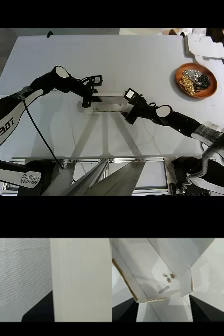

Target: Fold the box and place the chain.

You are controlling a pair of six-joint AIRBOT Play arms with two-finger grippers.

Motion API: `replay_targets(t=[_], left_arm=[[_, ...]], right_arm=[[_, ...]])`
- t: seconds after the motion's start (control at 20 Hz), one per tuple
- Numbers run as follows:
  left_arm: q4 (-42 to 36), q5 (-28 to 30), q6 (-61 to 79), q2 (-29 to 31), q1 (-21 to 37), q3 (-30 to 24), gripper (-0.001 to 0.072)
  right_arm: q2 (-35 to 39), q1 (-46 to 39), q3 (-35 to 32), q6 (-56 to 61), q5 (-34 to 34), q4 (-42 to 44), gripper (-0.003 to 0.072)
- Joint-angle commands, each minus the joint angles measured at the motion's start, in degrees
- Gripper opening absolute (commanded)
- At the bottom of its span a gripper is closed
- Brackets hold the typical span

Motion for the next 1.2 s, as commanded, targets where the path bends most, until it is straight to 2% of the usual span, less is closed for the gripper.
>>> replay_targets(t=[0.0,0.3,0.6,0.8,1.15], left_arm=[[0.0,0.0,0.0,0.0,0.0,0.0,0.0009],[0.0,0.0,0.0,0.0,0.0,0.0,0.0009],[0.0,0.0,0.0,0.0,0.0,0.0,0.0009],[0.0,0.0,0.0,0.0,0.0,0.0,0.0009],[0.0,0.0,0.0,0.0,0.0,0.0,0.0009]], right_arm=[[-0.1,0.0,0.2,1.0,-0.4,-1.1,0.0688],[-1.8,-3.1,4.6,0.7,1.3,-2.3,0.0688],[-2.0,-3.3,5.7,0.3,8.0,-10.6,0.0688],[-3.2,-3.3,6.8,-2.4,8.9,-10.2,0.0688],[-7.7,-6.4,13.1,-6.5,17.8,-10.0,0.0688]])
